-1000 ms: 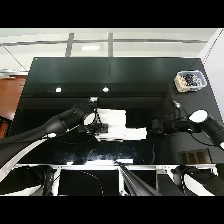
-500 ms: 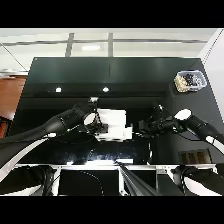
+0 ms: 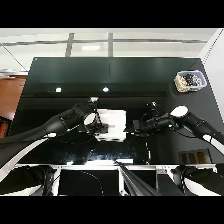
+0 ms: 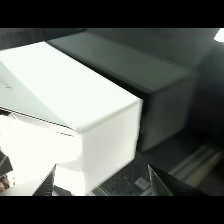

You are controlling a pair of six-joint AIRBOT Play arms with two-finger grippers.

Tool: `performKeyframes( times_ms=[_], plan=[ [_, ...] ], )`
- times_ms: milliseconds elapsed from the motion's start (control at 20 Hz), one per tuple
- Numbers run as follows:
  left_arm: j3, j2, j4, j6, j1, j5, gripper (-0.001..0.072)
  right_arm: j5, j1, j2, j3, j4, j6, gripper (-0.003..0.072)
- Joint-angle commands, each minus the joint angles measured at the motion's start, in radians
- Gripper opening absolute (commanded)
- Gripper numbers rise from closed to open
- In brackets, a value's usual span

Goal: Fold the box and place the chain.

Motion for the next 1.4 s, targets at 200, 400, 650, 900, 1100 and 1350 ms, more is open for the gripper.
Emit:
performKeyframes(
  times_ms=[200, 400, 650, 900, 1100, 1350],
  plan=[
    [0.0, 0.0, 0.0, 0.0, 0.0, 0.0, 0.0031, -0.227, 0.204, 0.0, 0.075, -0.091, 0.187, 0.0574],
    [0.0, 0.0, 0.0, 0.0, 0.0, 0.002, 0.0032, -0.25, 0.285, 0.0, 0.127, -0.335, 0.442, 0.0464],
    [0.0, 0.0, 0.0, 0.0, 0.0, 0.003, 0.0031, -0.214, 0.356, 0.0, 0.198, -0.539, 0.652, 0.0464],
    [0.0, 0.0, 0.0, 0.0, 0.0, 0.003, 0.0031, -0.11, 0.386, -0.001, 0.249, -0.68, 0.808, 0.0464],
    [0.0, 0.0, 0.0, 0.0, 0.0, 0.003, 0.0032, -0.083, 0.388, -0.002, 0.265, -0.731, 0.866, 0.0462],
    [0.0, 0.0, 0.0, 0.0, 0.0, 0.003, 0.0032, -0.093, 0.433, -0.039, 0.272, -0.768, 0.911, 0.0354]
  ],
)
